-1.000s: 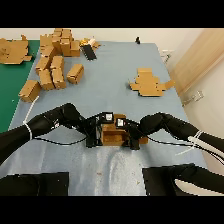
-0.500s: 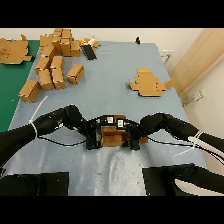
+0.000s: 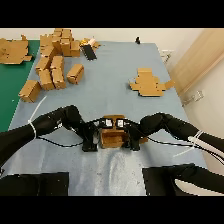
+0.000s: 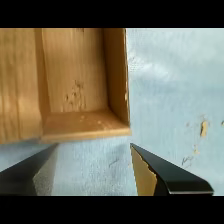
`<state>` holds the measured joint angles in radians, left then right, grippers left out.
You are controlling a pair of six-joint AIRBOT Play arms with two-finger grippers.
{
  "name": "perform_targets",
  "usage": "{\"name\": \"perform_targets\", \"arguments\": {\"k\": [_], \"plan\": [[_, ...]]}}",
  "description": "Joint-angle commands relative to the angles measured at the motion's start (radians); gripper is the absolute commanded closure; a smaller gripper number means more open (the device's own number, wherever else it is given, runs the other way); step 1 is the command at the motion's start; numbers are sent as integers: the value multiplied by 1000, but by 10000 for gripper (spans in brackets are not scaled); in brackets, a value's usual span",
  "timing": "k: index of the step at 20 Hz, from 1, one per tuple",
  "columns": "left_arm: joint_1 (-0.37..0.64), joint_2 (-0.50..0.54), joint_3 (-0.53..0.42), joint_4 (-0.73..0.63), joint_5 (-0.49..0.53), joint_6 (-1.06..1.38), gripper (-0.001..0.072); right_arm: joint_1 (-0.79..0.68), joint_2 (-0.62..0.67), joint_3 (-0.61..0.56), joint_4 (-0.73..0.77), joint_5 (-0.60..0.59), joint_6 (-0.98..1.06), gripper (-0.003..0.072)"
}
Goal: Fold the box.
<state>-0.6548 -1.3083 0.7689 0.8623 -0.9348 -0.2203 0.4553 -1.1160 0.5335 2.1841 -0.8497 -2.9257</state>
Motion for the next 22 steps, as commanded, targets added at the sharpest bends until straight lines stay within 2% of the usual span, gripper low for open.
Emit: {"name": "perform_targets", "arguments": {"k": [1, 5, 8, 12, 16, 22], "plan": [[60, 18, 0, -14, 1, -26, 18, 1, 0, 0, -4, 3, -7, 187], [89, 18, -27, -116, 29, 30, 18, 1, 0, 0, -4, 3, -7, 187], [87, 19, -77, -249, 30, 102, 18, 1, 0, 0, -4, 3, -7, 187], [87, 111, -134, -253, 28, 109, 18, 1, 0, 0, -4, 3, -7, 187], [87, 246, -270, -279, 63, 172, 18, 1, 0, 0, -4, 3, -7, 187], [87, 242, -292, -324, 151, 172, 18, 1, 0, 0, -4, 3, -7, 187]]}}
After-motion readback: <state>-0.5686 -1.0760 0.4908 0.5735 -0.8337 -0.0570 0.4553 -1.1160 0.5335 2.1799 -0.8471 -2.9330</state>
